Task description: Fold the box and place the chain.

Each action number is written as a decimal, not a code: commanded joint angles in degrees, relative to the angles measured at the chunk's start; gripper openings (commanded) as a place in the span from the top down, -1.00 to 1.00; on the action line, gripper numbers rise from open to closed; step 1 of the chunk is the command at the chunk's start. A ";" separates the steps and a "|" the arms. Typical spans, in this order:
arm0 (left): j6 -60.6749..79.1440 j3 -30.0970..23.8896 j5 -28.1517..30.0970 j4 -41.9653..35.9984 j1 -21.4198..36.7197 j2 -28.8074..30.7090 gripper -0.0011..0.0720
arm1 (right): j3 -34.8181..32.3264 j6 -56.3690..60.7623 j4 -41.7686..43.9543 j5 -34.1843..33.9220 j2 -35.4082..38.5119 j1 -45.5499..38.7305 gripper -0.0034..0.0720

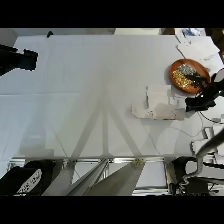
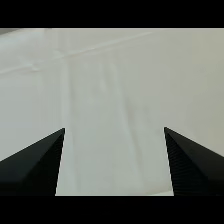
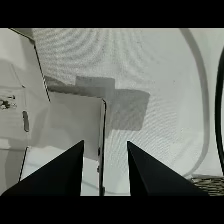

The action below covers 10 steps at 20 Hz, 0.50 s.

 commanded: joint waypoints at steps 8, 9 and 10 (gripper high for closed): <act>0.02 0.02 0.00 0.02 -0.02 -0.02 -0.93 | 0.02 -8.07 5.53 1.75 -0.13 0.20 0.87; 0.02 0.02 0.00 0.02 -0.02 -0.02 -0.93 | 0.02 -9.97 9.86 1.20 0.94 0.20 0.87; 0.02 0.02 0.00 0.02 -0.02 -0.02 -0.93 | 0.02 -12.50 14.78 0.92 2.05 0.20 0.87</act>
